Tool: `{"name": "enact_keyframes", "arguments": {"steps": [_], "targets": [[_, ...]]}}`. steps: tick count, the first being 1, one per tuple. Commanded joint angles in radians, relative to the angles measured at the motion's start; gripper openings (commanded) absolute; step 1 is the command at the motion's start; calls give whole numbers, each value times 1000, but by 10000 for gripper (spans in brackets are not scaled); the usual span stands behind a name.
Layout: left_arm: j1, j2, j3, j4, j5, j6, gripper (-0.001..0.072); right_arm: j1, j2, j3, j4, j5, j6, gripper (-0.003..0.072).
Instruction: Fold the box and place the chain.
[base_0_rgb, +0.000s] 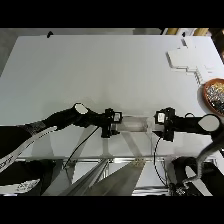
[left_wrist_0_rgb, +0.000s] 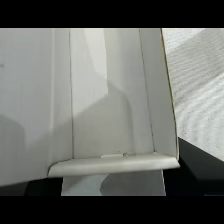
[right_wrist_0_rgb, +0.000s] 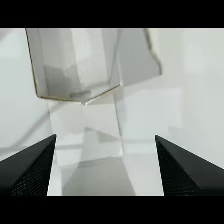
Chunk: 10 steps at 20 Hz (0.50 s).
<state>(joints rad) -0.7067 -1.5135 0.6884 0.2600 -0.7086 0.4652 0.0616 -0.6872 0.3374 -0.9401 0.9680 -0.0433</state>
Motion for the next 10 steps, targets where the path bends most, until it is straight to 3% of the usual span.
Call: {"name": "enact_keyframes", "arguments": {"steps": [1,4,6,8,10], "targets": [[1,0,0,-1,1,-1,253,1,168,1,131,55,81,681],[1,0,0,-1,1,-1,253,1,208,1,258,89,160,604],[1,0,0,-1,2,-1,253,1,206,1,332,107,189,404],[0,0,0,-1,1,-1,253,1,199,1,370,118,186,52],[1,0,0,-1,2,-1,253,1,166,1,405,91,163,19]]}}
